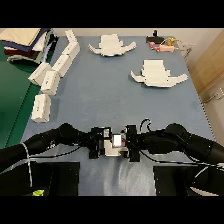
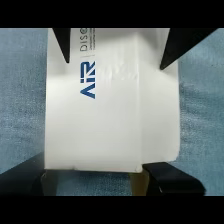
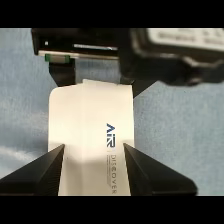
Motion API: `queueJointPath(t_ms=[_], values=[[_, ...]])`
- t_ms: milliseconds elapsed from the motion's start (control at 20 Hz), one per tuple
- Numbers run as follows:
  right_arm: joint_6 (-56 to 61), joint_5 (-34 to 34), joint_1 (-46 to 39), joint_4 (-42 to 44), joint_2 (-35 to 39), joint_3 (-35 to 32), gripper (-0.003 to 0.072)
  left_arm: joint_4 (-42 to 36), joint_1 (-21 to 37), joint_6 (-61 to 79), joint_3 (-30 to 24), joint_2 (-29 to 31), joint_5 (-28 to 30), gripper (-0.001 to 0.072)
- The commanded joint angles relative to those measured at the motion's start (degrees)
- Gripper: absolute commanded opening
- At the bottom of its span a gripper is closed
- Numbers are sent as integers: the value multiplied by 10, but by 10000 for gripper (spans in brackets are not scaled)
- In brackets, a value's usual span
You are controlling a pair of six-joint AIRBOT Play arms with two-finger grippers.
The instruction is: Fold the box.
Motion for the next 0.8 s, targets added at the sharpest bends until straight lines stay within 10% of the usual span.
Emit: queueJointPath(t_ms=[0, 750], values=[[-35, 2, 0, -30, -16, 1, 577, 0, 0, 0, 1, 0, 0, 519], [-33, 19, 0, -66, 30, 5, 576, 0, 0, 0, 1, 0, 0, 518]])
